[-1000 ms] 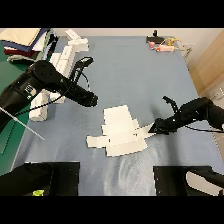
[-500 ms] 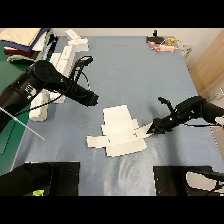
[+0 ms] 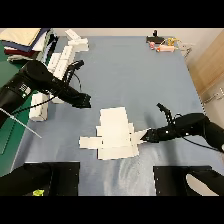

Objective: Fold the box.

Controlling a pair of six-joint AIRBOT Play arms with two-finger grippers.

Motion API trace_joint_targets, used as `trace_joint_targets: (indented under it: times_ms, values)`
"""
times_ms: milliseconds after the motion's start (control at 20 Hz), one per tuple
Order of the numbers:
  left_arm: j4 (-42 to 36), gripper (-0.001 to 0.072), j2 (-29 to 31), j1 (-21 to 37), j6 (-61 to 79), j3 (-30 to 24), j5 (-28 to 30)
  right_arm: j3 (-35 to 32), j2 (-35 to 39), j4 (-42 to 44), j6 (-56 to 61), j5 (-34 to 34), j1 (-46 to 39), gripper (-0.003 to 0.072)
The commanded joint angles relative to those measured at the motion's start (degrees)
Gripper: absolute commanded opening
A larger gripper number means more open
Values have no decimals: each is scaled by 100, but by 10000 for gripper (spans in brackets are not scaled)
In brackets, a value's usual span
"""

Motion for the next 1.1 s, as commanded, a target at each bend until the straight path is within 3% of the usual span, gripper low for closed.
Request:
trace_joint_targets:
  times_ms: [0, 50, 100, 150, 200, 300, 400, 450, 500, 750, 1050]
  values:
    - [-92, 14, -4, 247, 81, -210, -251, -590, 1187, 63, 450, 702, 352, 1]
    - [-85, 15, -4, 210, 190, -216, -236, -623, 1469, 13, 584, 721, 350, 1]
    - [-76, 178, -4, 210, 376, -216, -199, -627, 1700, -103, 758, 719, 350, 1]
    - [-39, 616, -4, 216, 470, -221, -87, -627, 1891, -240, 960, 717, 352, 1]
    - [44, 651, -4, 221, 450, -236, 83, -632, 2011, -354, 1093, 710, 350, 1]
    - [50, 345, -85, 221, 662, -243, 278, -632, 2111, -494, 1241, 667, 352, 1]
    - [-133, 335, -380, 221, 890, -243, 254, -647, 2098, -522, 1274, 634, 352, 1]
    - [-275, 405, -616, 221, 1021, -243, 223, -647, 2072, -538, 1274, 636, 352, 1]
    - [-487, 430, -874, 221, 1200, -240, 197, -647, 2065, -540, 1274, 634, 352, 1]
    - [-1746, 430, -1912, 221, 2218, -188, 208, -649, 2050, -693, 1268, 614, 352, 1]
    - [-1821, 430, -2463, 221, 2562, -149, 201, -647, 1749, -638, 815, 625, 354, 1]
